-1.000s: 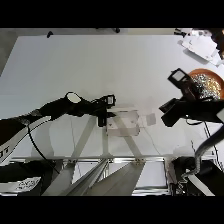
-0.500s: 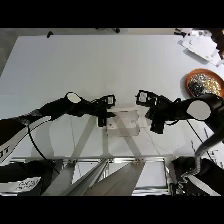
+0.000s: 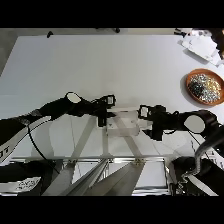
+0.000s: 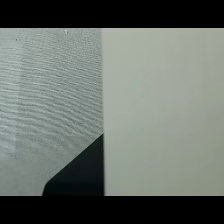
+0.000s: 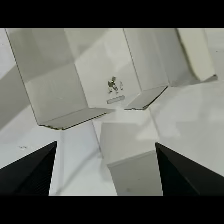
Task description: Fold the box and place the chain.
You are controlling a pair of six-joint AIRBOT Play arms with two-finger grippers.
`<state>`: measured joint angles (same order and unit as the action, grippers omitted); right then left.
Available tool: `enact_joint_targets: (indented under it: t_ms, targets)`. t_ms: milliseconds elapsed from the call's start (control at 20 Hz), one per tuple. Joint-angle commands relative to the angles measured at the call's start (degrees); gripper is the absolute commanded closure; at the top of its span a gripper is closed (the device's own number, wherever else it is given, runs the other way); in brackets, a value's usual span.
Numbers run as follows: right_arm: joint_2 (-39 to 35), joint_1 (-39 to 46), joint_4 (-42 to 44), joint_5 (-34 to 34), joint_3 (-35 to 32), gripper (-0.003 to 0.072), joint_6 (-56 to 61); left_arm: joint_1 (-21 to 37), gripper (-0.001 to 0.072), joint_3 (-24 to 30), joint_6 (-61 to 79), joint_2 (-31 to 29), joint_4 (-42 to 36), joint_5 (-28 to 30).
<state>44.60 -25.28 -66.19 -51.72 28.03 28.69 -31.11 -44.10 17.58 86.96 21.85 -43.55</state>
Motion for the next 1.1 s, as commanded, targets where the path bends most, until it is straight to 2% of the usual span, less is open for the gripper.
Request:
enact_joint_targets:
  t_ms: [0, 100, 200, 350, 550, 750, 1050]
  targets:
    - [-3.5, 0.8, 5.2, 1.8, -4.7, -0.0023, -7.0, 0.0, 0.0695, 0.0, 0.0, 0.0, 0.0, 0.0]
    - [-4.4, 0.7, 6.9, 2.5, -8.6, -0.0028, -13.0, 0.0, 0.0695, 0.0, 0.0, 0.0, 0.0, 0.0]
    - [-5.1, 0.7, 6.9, 3.0, -11.0, -0.003, -13.8, 0.0, 0.0695, 0.0, 0.0, 0.0, 0.0, 0.0]
    - [-5.2, 0.7, 7.2, 3.7, -11.3, -0.003, -13.7, 0.0, 0.0695, 0.0, 0.0, 0.0, 0.0, 0.0]
    - [-2.9, -1.7, 12.0, 9.6, -11.3, -0.0029, -13.7, 0.0, 0.0695, 0.0, 0.0, 0.0, 0.0, 0.0]
    - [0.5, -7.5, 14.2, 19.3, -11.3, -0.0028, -13.7, 0.0, 0.0695, 0.0, 0.0, 0.0, 0.0, 0.0]
    - [1.8, -7.5, 14.2, 24.6, -11.3, -0.0019, -13.7, 0.0, 0.0695, 0.0, 0.0, 0.0, 0.0, 0.0]
